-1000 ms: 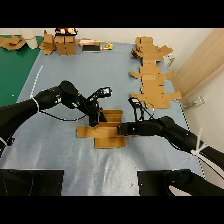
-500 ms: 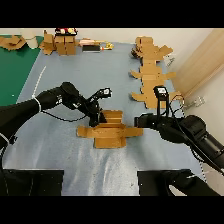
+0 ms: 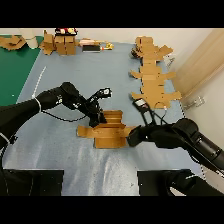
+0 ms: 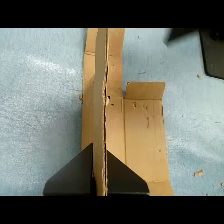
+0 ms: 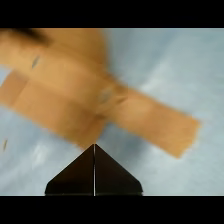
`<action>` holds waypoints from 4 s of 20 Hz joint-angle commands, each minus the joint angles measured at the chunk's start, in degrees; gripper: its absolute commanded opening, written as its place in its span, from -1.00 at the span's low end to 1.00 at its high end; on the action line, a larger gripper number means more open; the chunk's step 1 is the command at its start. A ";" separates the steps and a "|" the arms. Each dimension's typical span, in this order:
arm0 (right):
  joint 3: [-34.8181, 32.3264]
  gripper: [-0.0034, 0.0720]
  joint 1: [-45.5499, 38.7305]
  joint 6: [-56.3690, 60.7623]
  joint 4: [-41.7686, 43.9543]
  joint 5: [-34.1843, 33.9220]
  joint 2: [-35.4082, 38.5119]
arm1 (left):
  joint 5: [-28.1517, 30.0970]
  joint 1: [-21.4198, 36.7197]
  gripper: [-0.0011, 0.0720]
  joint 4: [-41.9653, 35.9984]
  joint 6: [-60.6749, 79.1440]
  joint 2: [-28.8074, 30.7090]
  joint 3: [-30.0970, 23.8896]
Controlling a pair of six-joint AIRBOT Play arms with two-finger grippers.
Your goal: Fold the box.
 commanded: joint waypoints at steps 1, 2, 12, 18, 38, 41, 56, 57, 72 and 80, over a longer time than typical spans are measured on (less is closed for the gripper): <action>-0.07 -0.90 11.10 -9.40 2.71 -9.49 -0.07 | 0.02 -0.04 -0.93 0.02 -0.02 -0.02 0.00; -0.63 -0.90 16.63 -8.24 -0.48 -9.86 0.07 | -0.04 -0.04 -0.93 0.02 -0.02 -0.02 0.02; -8.87 0.37 34.27 0.20 -35.69 9.64 -6.25 | 0.07 -0.04 -0.93 0.02 -0.02 -0.04 0.02; -8.87 0.37 34.27 7.19 -44.35 13.09 -13.14 | 0.09 -0.04 -0.93 0.02 -0.02 -0.04 0.02; -5.31 0.37 34.27 31.78 -57.18 8.87 -12.92 | 0.09 -0.02 -0.93 0.02 -0.02 -0.04 0.00; -5.31 0.38 33.97 28.06 -57.90 9.38 -11.72 | 0.07 -0.04 -0.93 0.02 -0.02 -0.04 0.00; -8.07 0.45 -11.06 -68.57 24.83 20.52 -4.31 | 0.09 -0.04 -0.93 0.02 -0.02 -0.02 0.00; -8.04 0.45 -13.18 -71.56 27.58 18.88 -4.52 | 0.11 -0.04 -0.93 0.02 -0.02 -0.04 0.00; -2.03 0.45 -16.28 -67.38 24.41 6.95 -8.22 | 0.11 -0.04 -0.93 0.02 -0.02 -0.02 0.00; -13.97 0.45 1.90 -51.45 14.53 11.76 8.55 | 0.09 -0.04 -0.93 0.02 -0.02 -0.02 0.00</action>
